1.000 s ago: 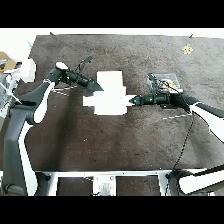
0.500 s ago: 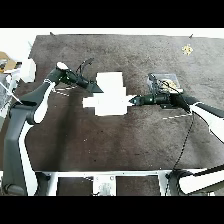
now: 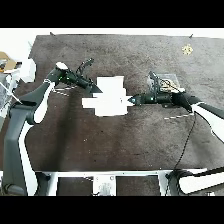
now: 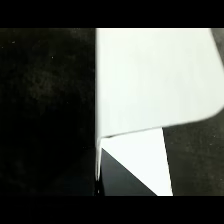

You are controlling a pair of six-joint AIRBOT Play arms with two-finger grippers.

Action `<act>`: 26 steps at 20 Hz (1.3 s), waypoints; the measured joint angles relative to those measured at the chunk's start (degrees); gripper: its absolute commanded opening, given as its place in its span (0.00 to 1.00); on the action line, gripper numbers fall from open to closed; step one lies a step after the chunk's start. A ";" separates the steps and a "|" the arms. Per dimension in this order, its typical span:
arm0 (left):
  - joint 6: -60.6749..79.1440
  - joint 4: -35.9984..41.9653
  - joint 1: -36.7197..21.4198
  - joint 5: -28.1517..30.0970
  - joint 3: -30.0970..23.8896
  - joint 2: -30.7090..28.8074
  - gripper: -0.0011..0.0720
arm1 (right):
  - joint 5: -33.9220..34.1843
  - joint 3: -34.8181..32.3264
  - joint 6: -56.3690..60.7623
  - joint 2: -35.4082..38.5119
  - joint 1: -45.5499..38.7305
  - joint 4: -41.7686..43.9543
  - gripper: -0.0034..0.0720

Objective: Fold the box and place the chain.

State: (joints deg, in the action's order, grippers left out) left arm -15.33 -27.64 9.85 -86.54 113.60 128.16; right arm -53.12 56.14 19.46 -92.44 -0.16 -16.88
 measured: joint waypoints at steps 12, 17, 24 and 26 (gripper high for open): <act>19.45 0.17 0.00 6.16 0.00 0.00 0.02 | -0.44 0.79 -10.38 7.67 -4.35 0.39 0.69; 22.05 -0.74 0.00 7.67 -0.48 0.00 0.02 | -0.44 0.81 -10.82 7.82 -4.44 0.07 0.69; 26.01 -1.62 0.04 9.51 -3.19 -0.09 0.02 | 0.96 0.83 -10.95 7.85 -2.60 -0.96 0.69; 26.95 -1.57 0.07 9.46 -3.54 -0.13 0.02 | 2.25 0.81 -11.13 7.85 -1.20 -1.81 0.69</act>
State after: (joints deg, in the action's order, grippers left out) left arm 11.62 -29.21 9.91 -77.08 110.06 128.03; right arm -50.87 56.95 8.34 -84.60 -1.37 -18.70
